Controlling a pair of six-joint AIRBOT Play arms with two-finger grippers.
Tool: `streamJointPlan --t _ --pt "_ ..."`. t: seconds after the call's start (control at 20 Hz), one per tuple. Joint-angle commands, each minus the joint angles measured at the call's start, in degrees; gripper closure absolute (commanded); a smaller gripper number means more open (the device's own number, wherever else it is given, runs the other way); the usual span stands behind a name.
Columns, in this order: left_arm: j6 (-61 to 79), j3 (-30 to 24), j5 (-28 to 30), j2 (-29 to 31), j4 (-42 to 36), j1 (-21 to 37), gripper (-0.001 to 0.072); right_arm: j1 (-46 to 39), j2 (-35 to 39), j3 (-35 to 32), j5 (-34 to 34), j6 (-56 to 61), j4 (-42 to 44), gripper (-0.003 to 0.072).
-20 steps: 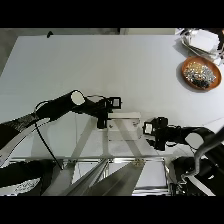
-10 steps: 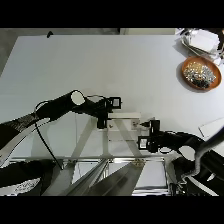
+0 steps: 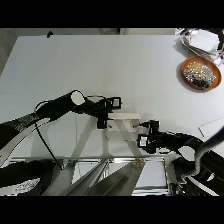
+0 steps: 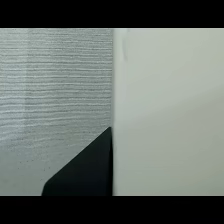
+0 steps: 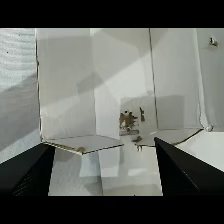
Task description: Fold the box and place the chain.
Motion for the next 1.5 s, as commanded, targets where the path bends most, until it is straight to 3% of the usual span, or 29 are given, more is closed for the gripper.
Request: streamJointPlan --t 0.0,0.2,0.55,0.85,1.0,1.15,1.45 --pt "-0.02 0.0 0.13 0.04 -0.02 0.0 0.0699 0.02 0.04 -0.02 -1.95 0.22 -0.2 -0.0002" --pt "-0.02 0.0 0.13 0.04 -0.02 0.0 0.0699 -0.37 0.07 0.02 -5.31 -1.84 -0.17 -0.0001" --pt "-0.02 0.0 0.15 0.04 -0.02 0.0 0.0699 -6.43 0.02 2.27 -3.5 -1.95 0.72 -0.0001" --pt "-0.02 0.0 0.13 0.04 -0.02 0.02 0.0699 -6.51 -4.04 2.38 -0.7 -2.71 7.74 0.0002" --pt "-0.02 0.0 0.13 0.04 -0.02 0.0 0.0699 -6.51 -7.34 2.56 -0.79 -13.05 14.43 0.0002" --pt "-0.02 0.0 0.13 0.04 -0.02 0.0 0.0699 -6.69 -8.37 3.52 -0.66 -15.26 18.58 0.0002" --pt "-0.02 0.0 0.15 0.04 -0.02 0.0 0.0699 -17.68 -8.39 6.95 8.15 -15.52 16.57 0.0002"
